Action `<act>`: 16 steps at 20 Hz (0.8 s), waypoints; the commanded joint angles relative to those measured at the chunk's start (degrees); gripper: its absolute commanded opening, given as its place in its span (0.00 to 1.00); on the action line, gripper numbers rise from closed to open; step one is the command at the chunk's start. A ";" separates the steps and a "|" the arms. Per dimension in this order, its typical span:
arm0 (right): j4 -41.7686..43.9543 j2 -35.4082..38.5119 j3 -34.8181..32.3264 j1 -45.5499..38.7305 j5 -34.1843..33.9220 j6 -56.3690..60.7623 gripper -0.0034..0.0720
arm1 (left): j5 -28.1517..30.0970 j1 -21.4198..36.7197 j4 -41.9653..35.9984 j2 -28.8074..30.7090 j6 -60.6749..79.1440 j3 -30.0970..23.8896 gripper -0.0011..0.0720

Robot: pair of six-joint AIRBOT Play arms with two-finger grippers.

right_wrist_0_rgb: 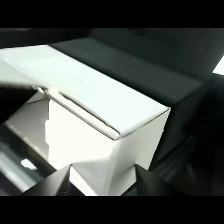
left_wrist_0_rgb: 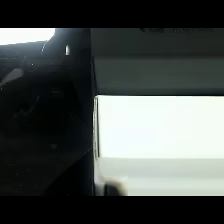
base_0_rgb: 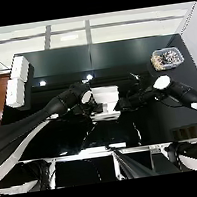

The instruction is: Fold the box and place the chain.

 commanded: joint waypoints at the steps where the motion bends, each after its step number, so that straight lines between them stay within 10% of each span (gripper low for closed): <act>1: -10.51 -0.07 2.82 5.18 -5.03 11.89 0.60 | 0.07 0.04 0.00 -0.02 0.00 0.02 0.05; 7: -33.94 -0.26 8.17 13.64 -4.26 31.74 0.60 | 0.07 0.04 0.00 -0.02 0.00 0.02 0.05; 16: -43.08 -7.91 15.65 19.17 5.64 43.41 0.60 | 0.04 0.04 0.00 -0.02 0.00 0.02 0.05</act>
